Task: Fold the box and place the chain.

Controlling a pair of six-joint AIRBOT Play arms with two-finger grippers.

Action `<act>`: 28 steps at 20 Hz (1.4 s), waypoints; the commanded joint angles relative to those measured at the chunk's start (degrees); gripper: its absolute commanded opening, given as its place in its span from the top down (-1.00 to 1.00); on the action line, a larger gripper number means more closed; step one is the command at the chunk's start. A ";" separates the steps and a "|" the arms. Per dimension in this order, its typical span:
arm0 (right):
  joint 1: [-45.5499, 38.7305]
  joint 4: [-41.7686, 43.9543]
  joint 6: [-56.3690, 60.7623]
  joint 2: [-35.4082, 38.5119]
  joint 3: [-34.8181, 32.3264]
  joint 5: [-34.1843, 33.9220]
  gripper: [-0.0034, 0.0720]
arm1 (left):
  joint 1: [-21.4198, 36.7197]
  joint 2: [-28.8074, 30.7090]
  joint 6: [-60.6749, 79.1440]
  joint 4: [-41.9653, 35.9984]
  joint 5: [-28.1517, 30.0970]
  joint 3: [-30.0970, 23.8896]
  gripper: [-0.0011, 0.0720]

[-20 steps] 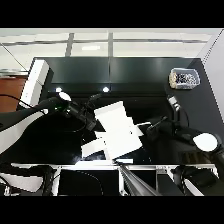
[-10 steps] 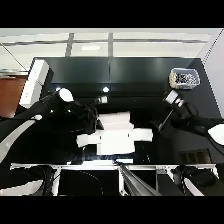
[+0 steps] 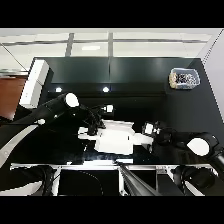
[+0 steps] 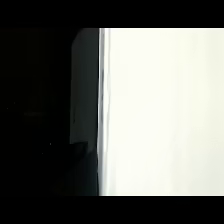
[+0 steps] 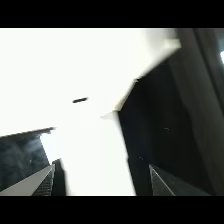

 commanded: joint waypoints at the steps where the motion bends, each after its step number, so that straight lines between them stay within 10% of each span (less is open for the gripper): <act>1: 3.58 1.64 -2.54 -0.55 -1.46 -1.31 -0.96 | -0.13 0.07 0.22 -0.61 1.07 -0.61 0.90; 28: 15.28 1.42 -7.78 -10.75 -1.46 -8.92 -0.95 | -2.82 0.92 -0.98 -2.84 6.64 -5.09 0.90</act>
